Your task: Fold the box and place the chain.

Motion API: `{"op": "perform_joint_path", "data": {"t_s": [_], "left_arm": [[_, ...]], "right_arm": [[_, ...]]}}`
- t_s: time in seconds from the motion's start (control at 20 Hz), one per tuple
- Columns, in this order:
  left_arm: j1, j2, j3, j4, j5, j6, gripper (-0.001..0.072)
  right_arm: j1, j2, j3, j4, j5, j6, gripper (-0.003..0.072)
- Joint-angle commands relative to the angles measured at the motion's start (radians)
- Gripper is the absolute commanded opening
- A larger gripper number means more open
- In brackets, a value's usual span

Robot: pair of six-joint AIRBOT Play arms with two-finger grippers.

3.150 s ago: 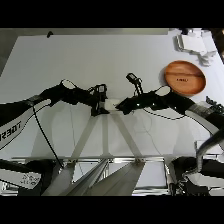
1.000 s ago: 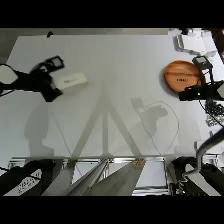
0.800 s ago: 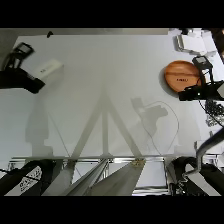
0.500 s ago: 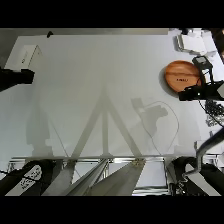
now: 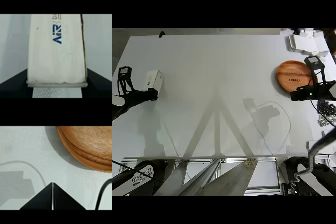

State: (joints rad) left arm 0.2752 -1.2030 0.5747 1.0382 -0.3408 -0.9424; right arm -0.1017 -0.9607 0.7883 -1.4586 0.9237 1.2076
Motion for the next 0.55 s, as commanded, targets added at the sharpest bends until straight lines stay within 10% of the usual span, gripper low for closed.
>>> {"op": "perform_joint_path", "data": {"t_s": [0.0, 0.1, 0.2, 0.5], "left_arm": [[0.0, -0.045, -0.008, 0.075, -0.005, 0.0, 0.0241], [0.0, -0.045, -0.008, 0.113, -0.012, 0.0, 0.0321], [0.0, -0.044, -0.008, 0.134, -0.035, 0.0, 0.0719], [0.001, 0.067, -0.007, 0.156, -0.08, -0.002, 0.0702]], "right_arm": [[0.0, 0.001, 0.001, 0.0, 0.0, 0.0, 0.0016], [0.0, 0.001, 0.001, 0.0, 0.0, 0.0, 0.0016], [0.0, 0.001, 0.001, 0.0, 0.0, 0.0, 0.0016], [0.0, 0.001, 0.001, 0.0, 0.0, 0.0, 0.0016]]}}
